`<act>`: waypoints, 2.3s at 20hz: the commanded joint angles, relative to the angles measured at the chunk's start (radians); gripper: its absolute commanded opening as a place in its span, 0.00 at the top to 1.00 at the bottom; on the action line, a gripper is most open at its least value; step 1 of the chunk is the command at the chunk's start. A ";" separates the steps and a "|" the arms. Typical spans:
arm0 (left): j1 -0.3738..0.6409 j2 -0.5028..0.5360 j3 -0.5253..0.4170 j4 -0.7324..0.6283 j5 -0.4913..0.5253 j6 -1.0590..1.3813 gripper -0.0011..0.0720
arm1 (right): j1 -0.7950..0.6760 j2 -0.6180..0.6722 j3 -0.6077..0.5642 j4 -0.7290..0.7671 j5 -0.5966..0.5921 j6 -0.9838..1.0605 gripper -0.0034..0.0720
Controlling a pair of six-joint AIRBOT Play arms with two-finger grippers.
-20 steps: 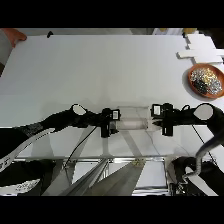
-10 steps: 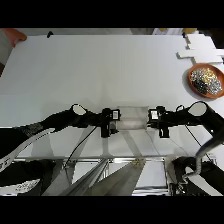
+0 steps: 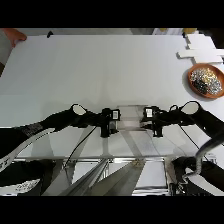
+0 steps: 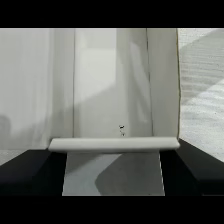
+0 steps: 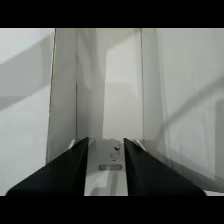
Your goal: Fold the box and place the chain.
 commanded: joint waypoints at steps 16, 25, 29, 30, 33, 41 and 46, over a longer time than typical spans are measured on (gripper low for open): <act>0.000 0.000 0.000 0.000 0.000 0.000 0.53 | -0.298 0.248 -0.001 -0.172 -0.095 1.003 0.92; 0.000 0.001 0.000 0.000 0.000 0.000 0.53 | -0.341 0.050 -0.001 -0.302 0.091 1.371 0.92; 0.000 0.000 0.000 0.000 0.000 0.000 0.53 | -0.290 -0.016 -0.001 -0.269 0.131 1.388 0.92; 0.000 0.001 0.000 0.000 0.000 0.000 0.53 | -0.276 -0.018 -0.001 -0.264 0.132 1.388 0.92; 0.000 0.001 0.000 -0.001 0.000 0.000 0.53 | -0.267 -0.018 -0.001 -0.201 0.164 1.365 0.92; 0.000 0.001 0.000 0.000 0.000 0.000 0.53 | -0.267 0.073 -0.001 -0.103 0.214 1.339 0.70; 0.000 0.001 0.000 0.000 0.000 0.000 0.53 | -0.267 0.116 -0.001 -0.067 0.225 1.331 0.68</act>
